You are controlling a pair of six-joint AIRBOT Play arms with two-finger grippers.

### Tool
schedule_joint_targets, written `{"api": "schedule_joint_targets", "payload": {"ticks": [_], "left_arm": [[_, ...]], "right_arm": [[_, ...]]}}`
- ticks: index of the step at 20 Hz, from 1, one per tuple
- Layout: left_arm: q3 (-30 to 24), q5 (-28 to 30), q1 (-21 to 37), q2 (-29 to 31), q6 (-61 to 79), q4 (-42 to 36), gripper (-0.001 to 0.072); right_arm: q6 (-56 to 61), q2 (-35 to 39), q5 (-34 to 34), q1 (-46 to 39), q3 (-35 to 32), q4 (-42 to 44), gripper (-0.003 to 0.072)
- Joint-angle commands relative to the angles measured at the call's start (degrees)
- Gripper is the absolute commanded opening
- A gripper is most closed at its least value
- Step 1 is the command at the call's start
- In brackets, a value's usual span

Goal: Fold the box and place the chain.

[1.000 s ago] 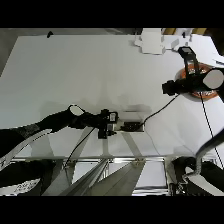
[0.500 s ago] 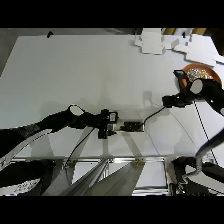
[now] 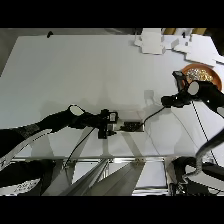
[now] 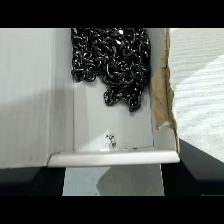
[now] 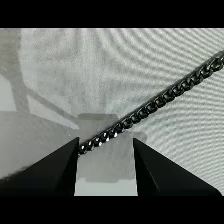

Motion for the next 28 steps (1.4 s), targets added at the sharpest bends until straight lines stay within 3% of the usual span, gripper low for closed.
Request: {"api": "schedule_joint_targets", "payload": {"ticks": [1, 7, 9, 14, 19, 24, 28], "left_arm": [[0.0, 0.0, 0.0, 0.0, 0.0, 0.0, 0.0342], [0.0, 0.0, 0.0, 0.0, 0.0, 0.0, 0.0342], [0.0, 0.0, 0.0, 0.0, 0.0, 0.0, 0.0342], [0.0, 0.0, 0.0, 0.0, 0.0, 0.0, 0.0342], [0.0, -0.1, 0.0, 0.0, 0.0, 0.0, 0.0342], [0.0, -0.4, 0.0, 0.0, 0.0, 0.0, 0.0342], [0.0, -0.4, 0.0, 0.0, 0.0, 0.0, 0.0342]], "right_arm": [[0.3, -1.1, -0.1, 0.0, 0.0, 0.2, 0.0292], [0.2, -3.3, 1.8, 1.4, 0.0, 0.1, 0.0272], [0.2, -3.5, 2.2, 2.2, 0.0, 0.1, 0.0019], [0.0, 3.6, 6.4, 2.9, 0.0, -2.9, 0.0015], [-0.7, 17.4, 17.5, 2.9, 0.0, 0.7, 0.0015], [-8.5, 29.9, 25.8, 2.9, 0.0, 18.1, 0.0015], [-11.1, 35.6, 28.0, 2.9, 0.0, 30.2, 0.0015]]}}
